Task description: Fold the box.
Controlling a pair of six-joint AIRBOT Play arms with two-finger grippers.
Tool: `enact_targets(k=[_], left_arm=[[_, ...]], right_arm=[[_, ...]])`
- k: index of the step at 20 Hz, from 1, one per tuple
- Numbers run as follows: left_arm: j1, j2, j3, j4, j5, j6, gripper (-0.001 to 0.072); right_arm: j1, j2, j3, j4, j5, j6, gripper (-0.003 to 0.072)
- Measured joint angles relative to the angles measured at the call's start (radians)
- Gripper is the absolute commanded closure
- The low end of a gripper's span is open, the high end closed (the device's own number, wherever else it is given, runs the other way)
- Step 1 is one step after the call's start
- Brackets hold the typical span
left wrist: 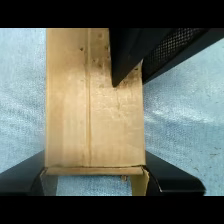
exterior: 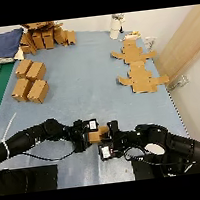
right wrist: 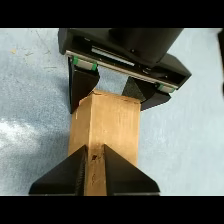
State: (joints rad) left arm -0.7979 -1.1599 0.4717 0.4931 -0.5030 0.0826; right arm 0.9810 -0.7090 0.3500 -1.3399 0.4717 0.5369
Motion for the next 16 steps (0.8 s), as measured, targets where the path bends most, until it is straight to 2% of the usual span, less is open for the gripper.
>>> enact_targets(k=[11,16], left_arm=[[0.001,0.0,0.0,0.001,-0.004,0.003,0.02],[0.001,0.0,0.0,0.001,-0.005,0.003,0.02]], right_arm=[[-0.002,0.027,0.037,-0.01,0.007,0.0,0.0529],[-0.002,0.03,0.039,-0.033,0.008,0.0,0.0567]])
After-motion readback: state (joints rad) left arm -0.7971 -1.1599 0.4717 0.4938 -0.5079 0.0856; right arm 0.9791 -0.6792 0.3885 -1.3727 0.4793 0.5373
